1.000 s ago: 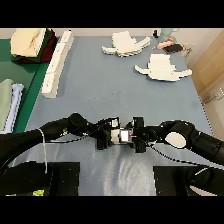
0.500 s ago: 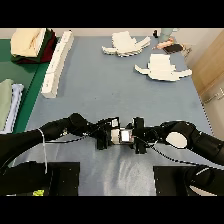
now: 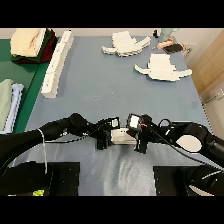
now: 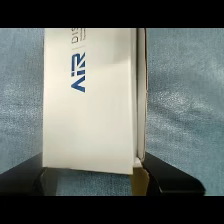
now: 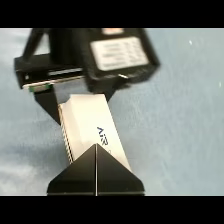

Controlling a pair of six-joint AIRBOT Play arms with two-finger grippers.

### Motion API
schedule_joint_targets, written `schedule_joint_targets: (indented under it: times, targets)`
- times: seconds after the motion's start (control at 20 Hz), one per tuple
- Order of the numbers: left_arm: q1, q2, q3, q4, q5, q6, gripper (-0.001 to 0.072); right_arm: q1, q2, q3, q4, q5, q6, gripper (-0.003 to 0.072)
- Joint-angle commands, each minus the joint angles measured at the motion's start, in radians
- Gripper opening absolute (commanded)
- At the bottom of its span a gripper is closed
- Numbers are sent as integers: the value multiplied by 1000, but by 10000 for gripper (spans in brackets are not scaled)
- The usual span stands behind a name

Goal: Fold the box.

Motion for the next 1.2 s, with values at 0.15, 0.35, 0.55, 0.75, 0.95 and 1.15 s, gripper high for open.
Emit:
schedule_joint_targets:
  times: [0.15, 0.35, 0.55, 0.75, 0.95, 1.15]
  targets:
    - [0, 0, 1, 0, -1, 0, 520, 6, 53, -188, 240, -320, 218, 1]
    - [0, 0, 1, 0, -1, 0, 520, 17, 58, -231, 305, -357, 218, 2]
    - [0, 0, 1, 0, -1, 0, 520, 17, 58, -231, 305, -311, 217, 2]
    - [0, 0, 1, 0, -1, 0, 521, 17, 56, -242, 307, -279, 217, 2]
    - [0, 0, 1, 0, -1, 0, 520, 71, 56, -290, 349, -306, 218, 1]
    - [0, 0, 1, 0, -1, 0, 520, 91, 56, -314, 362, -333, 219, 2]
